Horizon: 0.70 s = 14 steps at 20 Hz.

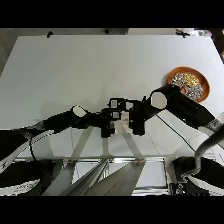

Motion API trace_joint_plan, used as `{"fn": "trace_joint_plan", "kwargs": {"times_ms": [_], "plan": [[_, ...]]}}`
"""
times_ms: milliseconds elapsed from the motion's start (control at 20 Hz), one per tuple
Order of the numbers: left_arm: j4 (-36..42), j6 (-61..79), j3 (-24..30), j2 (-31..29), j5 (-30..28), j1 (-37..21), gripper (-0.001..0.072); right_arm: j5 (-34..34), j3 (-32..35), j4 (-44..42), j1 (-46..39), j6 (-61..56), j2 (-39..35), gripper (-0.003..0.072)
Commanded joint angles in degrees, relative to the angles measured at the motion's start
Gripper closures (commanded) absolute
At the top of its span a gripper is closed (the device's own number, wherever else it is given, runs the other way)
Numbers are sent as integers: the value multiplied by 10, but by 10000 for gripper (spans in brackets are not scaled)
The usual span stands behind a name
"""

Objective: Fold the box and place the chain.

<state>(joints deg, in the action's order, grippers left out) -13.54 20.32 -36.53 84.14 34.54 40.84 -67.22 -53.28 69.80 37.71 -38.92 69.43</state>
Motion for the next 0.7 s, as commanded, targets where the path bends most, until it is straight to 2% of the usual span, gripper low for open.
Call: {"fn": "trace_joint_plan", "kwargs": {"times_ms": [0,300,650], "plan": [[0,0,0,0,0,0,503,7,12,0,1,0,0,335],[0,0,0,0,0,0,503,33,19,29,0,-3,0,343],[0,0,0,0,0,0,503,43,19,10,0,-17,0,346]]}}
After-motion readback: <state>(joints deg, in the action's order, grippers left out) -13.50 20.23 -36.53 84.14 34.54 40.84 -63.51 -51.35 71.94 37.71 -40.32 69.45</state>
